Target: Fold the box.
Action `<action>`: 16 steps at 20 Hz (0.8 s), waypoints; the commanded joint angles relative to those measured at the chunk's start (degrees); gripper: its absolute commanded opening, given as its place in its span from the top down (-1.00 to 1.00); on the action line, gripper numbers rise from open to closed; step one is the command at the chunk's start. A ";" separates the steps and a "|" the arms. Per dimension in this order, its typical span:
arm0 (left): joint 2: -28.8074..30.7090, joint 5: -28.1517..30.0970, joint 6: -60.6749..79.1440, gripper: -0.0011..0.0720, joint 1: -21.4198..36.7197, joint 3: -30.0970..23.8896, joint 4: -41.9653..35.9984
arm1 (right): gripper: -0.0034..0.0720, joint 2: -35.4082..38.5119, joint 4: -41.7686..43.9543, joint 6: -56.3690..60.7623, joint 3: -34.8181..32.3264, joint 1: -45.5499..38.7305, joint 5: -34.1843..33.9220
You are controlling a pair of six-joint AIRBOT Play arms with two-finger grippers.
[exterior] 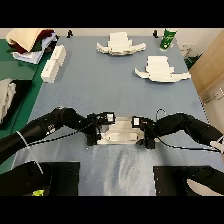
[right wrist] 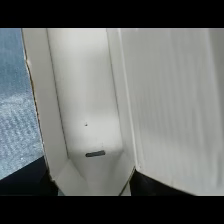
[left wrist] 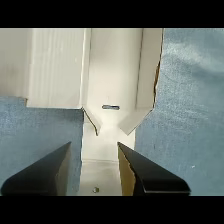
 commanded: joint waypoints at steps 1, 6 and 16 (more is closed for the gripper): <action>-0.09 -1.01 1.60 -0.19 -0.09 0.00 -3.19 | -0.27 0.00 -0.02 0.04 -0.02 -0.04 -0.04; -2.75 -1.27 6.75 -0.19 -0.37 0.00 -9.68 | -0.27 0.00 -0.02 0.04 -0.02 -0.04 -0.04; -6.80 9.22 6.86 0.89 -6.36 0.11 -10.10 | -0.27 0.00 -0.02 0.04 -0.02 -0.04 -0.02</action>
